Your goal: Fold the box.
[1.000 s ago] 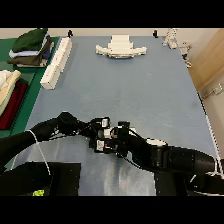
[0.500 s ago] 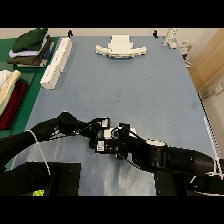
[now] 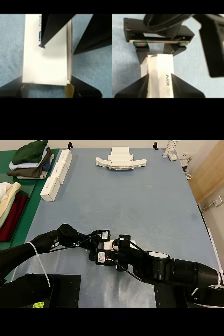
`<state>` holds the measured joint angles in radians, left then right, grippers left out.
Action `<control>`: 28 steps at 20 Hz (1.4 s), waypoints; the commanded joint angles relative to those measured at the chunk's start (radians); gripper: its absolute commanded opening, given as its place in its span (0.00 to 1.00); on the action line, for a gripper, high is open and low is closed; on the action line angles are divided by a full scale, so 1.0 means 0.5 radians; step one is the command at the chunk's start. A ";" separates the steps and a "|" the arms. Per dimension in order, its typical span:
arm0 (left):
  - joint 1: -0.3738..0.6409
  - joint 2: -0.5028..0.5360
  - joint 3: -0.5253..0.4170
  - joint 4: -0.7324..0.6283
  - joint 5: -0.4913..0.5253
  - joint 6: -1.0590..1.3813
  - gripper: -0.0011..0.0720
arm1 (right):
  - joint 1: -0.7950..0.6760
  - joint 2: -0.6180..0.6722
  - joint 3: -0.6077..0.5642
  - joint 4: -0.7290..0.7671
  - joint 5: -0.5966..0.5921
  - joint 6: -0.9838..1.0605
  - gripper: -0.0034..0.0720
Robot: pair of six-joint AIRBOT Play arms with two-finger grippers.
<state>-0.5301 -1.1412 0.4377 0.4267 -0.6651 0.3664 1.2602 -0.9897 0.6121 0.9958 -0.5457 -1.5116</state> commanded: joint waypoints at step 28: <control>0.001 -0.001 0.002 -0.001 0.002 -0.001 0.68 | -0.522 0.385 -0.880 -0.196 1.299 1.939 0.05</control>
<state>-0.5301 -1.1412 0.4377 0.4263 -0.6640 0.3664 1.0004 -0.7853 0.1905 0.8997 0.0845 -0.5461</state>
